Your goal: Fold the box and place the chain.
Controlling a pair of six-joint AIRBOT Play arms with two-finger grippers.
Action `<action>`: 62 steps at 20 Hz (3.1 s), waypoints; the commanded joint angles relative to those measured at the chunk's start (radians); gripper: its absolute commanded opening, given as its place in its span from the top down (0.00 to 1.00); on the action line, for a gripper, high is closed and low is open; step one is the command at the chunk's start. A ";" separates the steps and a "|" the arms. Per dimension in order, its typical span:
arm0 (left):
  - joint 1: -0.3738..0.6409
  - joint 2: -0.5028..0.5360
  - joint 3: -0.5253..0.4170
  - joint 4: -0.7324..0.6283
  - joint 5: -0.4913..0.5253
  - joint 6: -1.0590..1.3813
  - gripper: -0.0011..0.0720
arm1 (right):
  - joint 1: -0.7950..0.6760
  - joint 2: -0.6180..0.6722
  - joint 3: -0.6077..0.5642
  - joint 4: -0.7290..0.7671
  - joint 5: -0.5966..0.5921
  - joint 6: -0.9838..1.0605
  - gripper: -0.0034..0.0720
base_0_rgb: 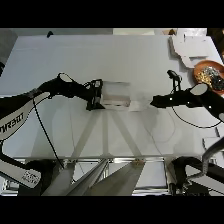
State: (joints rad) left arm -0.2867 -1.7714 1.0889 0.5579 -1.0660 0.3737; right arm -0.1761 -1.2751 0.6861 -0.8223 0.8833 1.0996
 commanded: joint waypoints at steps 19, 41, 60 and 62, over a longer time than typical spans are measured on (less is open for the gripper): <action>0.000 0.000 0.000 0.000 0.000 0.000 0.53 | 0.133 -0.105 -0.014 0.445 -0.029 -0.199 0.94; 0.000 0.000 0.000 0.000 0.000 0.000 0.53 | 0.192 -0.065 -0.014 0.505 -0.099 -0.264 0.40; 0.000 0.000 0.000 0.000 0.000 0.000 0.53 | 0.312 -0.065 -0.013 0.370 -0.372 -0.233 0.32; 0.000 0.000 0.000 0.000 0.000 0.000 0.53 | 0.312 -0.065 -0.013 0.370 -0.369 -0.233 0.32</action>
State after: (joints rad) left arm -0.2867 -1.7714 1.0889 0.5571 -1.0660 0.3733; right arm 0.1349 -1.3407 0.6724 -0.4492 0.5278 0.8661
